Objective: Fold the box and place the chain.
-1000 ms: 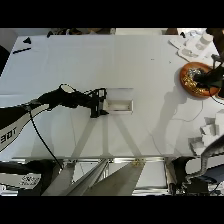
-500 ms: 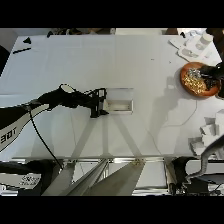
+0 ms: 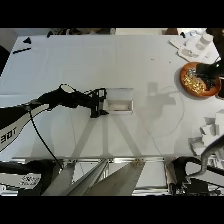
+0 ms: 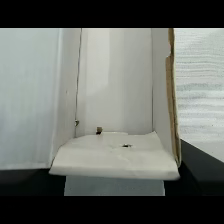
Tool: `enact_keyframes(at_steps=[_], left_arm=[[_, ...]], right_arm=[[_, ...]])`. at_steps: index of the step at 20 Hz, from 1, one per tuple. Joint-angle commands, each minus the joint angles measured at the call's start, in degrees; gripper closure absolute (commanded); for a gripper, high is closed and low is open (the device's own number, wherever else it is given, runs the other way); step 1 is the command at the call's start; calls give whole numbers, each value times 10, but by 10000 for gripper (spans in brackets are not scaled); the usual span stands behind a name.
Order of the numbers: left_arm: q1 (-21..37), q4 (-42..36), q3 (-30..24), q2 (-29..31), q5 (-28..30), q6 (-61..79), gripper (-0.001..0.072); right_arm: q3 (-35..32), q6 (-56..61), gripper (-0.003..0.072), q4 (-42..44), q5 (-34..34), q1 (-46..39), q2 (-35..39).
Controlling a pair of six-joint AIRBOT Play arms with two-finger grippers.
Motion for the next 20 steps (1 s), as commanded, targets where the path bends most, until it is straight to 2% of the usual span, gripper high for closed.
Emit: enact_keyframes(at_steps=[1, 5, 12, 16, 20], left_arm=[[0, 0, 0, 0, 0, 0, 392], [0, 0, 0, 0, 0, 0, 392], [0, 0, 0, 0, 0, 0, 392], [0, 0, 0, 0, 0, 0, 392], [0, 0, 0, 0, 0, 0, 392]], right_arm=[[-65, -3, 674, 7, 12, 41, 50], [-73, -2, 674, 11, 32, 125, 82], [-73, 20, 674, 12, 40, 346, 87], [-73, 58, 674, 12, 14, 437, 87], [-73, 63, 673, 30, -52, 504, 82]])
